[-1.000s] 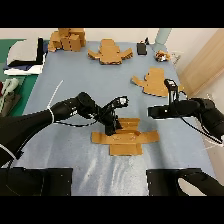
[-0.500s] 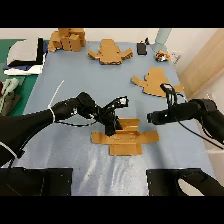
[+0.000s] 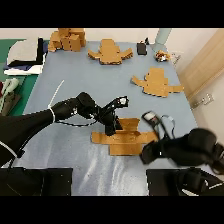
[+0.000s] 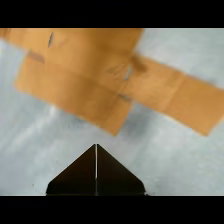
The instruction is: Fold the box.
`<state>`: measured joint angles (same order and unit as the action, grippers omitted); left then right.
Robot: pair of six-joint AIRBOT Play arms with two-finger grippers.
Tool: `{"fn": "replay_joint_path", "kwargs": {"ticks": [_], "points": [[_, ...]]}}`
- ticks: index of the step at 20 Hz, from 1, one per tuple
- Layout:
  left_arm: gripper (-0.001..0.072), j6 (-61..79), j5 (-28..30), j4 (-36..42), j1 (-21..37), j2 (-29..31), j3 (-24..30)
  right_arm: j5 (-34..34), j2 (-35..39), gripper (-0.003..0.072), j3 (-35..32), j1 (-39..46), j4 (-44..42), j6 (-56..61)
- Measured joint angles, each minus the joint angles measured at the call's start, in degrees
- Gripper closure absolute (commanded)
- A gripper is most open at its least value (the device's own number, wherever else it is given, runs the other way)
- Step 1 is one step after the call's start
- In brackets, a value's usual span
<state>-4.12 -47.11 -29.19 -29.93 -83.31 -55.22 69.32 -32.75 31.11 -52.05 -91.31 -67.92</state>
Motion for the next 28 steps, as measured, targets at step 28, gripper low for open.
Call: {"fn": "replay_joint_path", "kwargs": {"ticks": [28], "points": [[0.0697,-0.02,0.02,0.02,0.0,-0.02,0.0,-13.49,-17.31,-0.0034,-3.52,-22.16,37.35,6.23]]}}
